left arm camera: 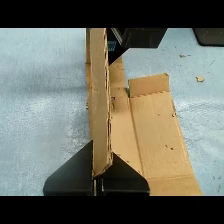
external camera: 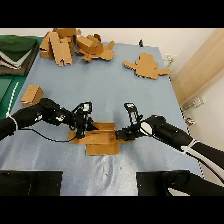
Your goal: Fold the box.
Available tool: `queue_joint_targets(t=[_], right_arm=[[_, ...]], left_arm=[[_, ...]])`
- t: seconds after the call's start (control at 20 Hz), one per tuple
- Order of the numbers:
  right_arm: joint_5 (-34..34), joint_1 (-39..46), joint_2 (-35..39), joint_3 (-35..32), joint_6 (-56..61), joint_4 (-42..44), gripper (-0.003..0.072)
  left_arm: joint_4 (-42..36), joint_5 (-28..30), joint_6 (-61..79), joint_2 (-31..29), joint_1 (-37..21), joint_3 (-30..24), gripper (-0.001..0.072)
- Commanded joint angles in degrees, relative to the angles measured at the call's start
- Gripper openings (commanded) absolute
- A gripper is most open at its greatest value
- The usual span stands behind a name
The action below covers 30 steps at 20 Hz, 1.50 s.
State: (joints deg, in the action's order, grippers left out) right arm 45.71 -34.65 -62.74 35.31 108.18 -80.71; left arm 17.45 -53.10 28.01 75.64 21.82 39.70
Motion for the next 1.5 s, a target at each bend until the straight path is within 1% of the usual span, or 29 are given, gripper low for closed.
queue_joint_targets(t=[0.0, 0.2, 0.45, 0.55, 0.65, 0.8, 0.9, 1.05, 1.15, 1.2, 1.25, 1.3, 1.35, 1.4, 1.45], right_arm=[[-1.79, 0.00, -0.79, -0.26, -0.20, -0.09, 0.0004], [-1.60, 0.00, -0.81, -0.26, -0.20, -0.48, 0.0004], [-1.66, 0.00, -0.79, -0.26, -0.33, -0.50, 0.0004], [-1.53, -0.13, -0.31, -0.26, -3.19, -0.52, 0.0004], [-1.46, -0.55, 1.77, -0.26, -8.68, -0.79, 0.0004], [-2.78, -5.44, 9.38, -0.39, -9.29, -8.70, 0.0004], [-3.15, -9.66, 15.69, -2.40, -9.20, -12.26, 0.0004], [1.05, -16.06, 24.24, -8.11, -9.25, -13.27, 0.0004], [6.03, -23.23, 29.20, -11.10, -9.33, -12.96, 0.0005], [6.86, -26.67, 30.97, -12.00, -10.60, -13.18, 0.0006], [6.73, -29.81, 32.11, -12.72, -12.59, -14.32, 0.0077], [6.58, -31.76, 32.15, -13.11, -14.34, -17.00, 0.0193], [6.14, -32.70, 31.30, -13.27, -17.16, -20.52, 0.0383], [4.87, -32.83, 29.92, -13.25, -18.93, -22.75, 0.0519], [2.80, -32.81, 28.44, -13.25, -19.58, -23.69, 0.0519]], left_arm=[[0.83, 0.26, -0.57, 0.00, -0.02, 0.22, 0.0015], [0.81, 2.12, -0.52, 0.02, -0.07, 0.24, 0.0016], [0.81, 2.08, -0.55, 0.02, -0.11, 0.22, 0.0016], [0.79, 2.08, -0.59, 0.02, -0.11, 0.22, 0.0016], [0.81, 2.14, -0.57, 0.02, -0.11, 0.22, 0.0016], [0.79, 2.14, -0.57, 0.02, -0.11, 0.22, 0.0016], [0.79, 2.10, -0.57, 0.02, -0.11, 0.22, 0.0016], [0.79, 2.10, -0.57, 0.02, -0.11, 0.22, 0.0016], [0.79, 2.10, -0.57, 0.02, -0.11, 0.22, 0.0016], [0.79, 2.12, -0.57, 0.02, -0.11, 0.22, 0.0016], [0.79, 2.12, -0.57, 0.02, -0.11, 0.22, 0.0016], [0.79, 2.12, -0.55, 0.02, -0.11, 0.22, 0.0016], [0.79, 2.14, -0.55, 0.02, -0.11, 0.24, 0.0016], [0.79, 2.14, -0.55, 0.02, -0.11, 0.22, 0.0016], [0.79, 2.14, -0.55, 0.02, -0.11, 0.22, 0.0016]])
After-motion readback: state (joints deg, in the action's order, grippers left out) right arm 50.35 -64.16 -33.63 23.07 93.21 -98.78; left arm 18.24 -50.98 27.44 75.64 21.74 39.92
